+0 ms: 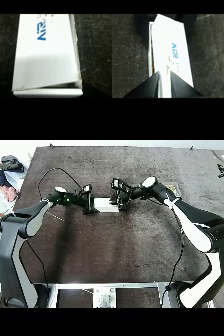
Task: Fold the box and place the chain.
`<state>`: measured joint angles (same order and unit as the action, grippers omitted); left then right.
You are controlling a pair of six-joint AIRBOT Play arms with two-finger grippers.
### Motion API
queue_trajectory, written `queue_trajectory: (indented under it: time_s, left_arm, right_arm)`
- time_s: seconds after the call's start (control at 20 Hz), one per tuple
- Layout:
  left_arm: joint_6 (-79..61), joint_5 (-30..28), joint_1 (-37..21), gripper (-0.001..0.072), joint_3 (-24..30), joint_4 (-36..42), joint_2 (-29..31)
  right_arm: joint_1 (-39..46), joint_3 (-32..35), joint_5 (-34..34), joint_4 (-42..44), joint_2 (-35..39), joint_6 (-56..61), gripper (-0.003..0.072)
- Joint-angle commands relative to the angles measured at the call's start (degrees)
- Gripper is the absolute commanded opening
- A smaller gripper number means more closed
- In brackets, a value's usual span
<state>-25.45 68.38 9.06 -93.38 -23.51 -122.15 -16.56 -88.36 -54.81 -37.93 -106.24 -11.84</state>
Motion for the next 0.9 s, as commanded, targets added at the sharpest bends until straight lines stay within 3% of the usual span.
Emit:
queue_trajectory:
  time_s: [0.0,0.35,0.45,0.6,0.65,0.7,0.75,0.85]
  left_arm:
    - [0.0,0.0,0.0,0.0536,0.0,0.0,0.0]
    - [-0.1,0.0,0.0,0.0536,0.0,0.0,0.0]
    - [-0.1,0.0,0.0,0.0536,0.0,0.0,0.0]
    - [0.0,0.0,0.0,0.0536,0.0,0.0,0.0]
    - [0.0,0.0,0.0,0.0536,0.0,0.0,0.0]
    - [0.0,0.0,0.0,0.0536,0.0,0.0,0.0]
    - [0.0,0.0,0.0,0.0536,0.0,0.0,0.0]
    - [0.0,0.0,0.0,0.0536,0.0,0.0,0.0]
  right_arm:
    - [0.0,0.9,-0.9,-0.4,-0.1,0.1,0.0151]
    - [0.4,1.4,-5.2,1.4,-0.2,2.6,0.0154]
    - [1.2,0.5,-6.2,6.3,-0.2,2.6,0.0259]
    - [2.5,-0.2,-9.1,12.9,-0.2,2.7,0.0263]
    - [2.7,-0.2,-9.1,13.4,-0.2,3.1,0.0247]
    - [2.9,-0.2,-9.0,13.3,-0.2,4.7,0.0071]
    - [3.1,-0.2,-9.0,13.3,-0.2,7.2,0.0008]
    - [3.7,-0.1,-9.0,11.3,-0.7,13.4,0.0008]
